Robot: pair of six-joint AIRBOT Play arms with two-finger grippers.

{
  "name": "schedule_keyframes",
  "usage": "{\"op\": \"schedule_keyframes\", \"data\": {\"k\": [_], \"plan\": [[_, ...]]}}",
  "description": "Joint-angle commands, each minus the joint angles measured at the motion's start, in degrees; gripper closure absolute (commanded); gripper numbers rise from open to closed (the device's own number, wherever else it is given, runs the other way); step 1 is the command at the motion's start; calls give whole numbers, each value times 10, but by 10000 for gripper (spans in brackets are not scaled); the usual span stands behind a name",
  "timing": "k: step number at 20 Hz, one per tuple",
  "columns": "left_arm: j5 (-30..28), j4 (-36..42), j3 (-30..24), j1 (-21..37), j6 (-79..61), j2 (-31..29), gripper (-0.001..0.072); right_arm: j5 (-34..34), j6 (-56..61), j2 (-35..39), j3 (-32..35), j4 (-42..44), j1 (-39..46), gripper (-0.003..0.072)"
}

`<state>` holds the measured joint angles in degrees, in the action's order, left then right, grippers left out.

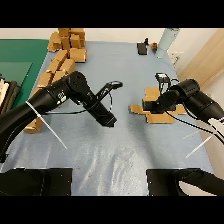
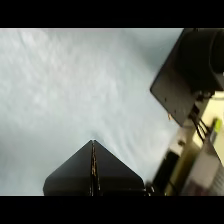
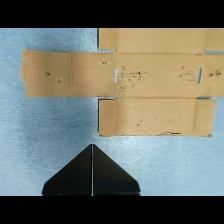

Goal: Fold the box.

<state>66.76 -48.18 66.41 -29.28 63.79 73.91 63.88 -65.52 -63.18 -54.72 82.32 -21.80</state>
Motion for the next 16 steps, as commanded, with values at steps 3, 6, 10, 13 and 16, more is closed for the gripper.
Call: {"op": "schedule_keyframes", "data": {"k": [3,6,10,13,16], "plan": [[-229,11,2,0,-34,0,696,-38,21,0,-1,16,0,682],[-272,22,2,0,-21,0,696,-64,59,-1,-1,79,0,681],[-293,63,2,0,-16,0,695,2,86,-10,-23,-123,100,682],[-316,63,2,0,-16,0,695,38,-26,-54,-42,-135,303,522],[-319,67,2,0,-16,0,696,-12,-174,-122,-63,34,498,326]]}}
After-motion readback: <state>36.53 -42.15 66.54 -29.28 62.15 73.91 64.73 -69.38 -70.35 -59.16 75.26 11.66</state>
